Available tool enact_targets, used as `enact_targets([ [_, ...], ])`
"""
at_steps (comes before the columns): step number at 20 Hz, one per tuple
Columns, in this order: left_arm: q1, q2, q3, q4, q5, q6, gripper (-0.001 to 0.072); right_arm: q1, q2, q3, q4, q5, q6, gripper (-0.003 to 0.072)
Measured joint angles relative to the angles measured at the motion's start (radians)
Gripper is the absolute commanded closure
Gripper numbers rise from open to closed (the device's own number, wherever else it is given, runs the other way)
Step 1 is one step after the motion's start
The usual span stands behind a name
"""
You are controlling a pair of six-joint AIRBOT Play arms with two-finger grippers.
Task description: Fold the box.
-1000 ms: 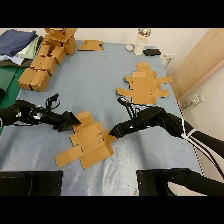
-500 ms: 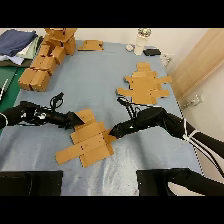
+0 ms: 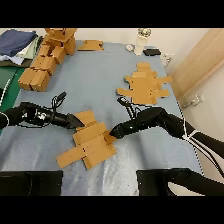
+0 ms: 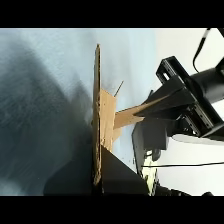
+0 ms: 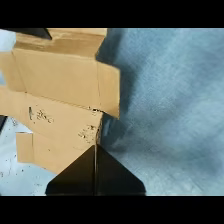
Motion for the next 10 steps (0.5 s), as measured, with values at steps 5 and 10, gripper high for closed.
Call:
enact_targets([
  [5, 0.0, -0.003, 0.028, -0.016, -0.04, 0.112, 0.0699, -0.045, 0.001, 0.026, -0.122, 0.061, 0.122, 0.0308],
  [10, -0.006, -0.003, 0.117, -0.025, -0.081, 0.187, 0.0699, -0.192, 0.001, 0.155, -0.289, 0.023, 0.339, 0.0684],
])
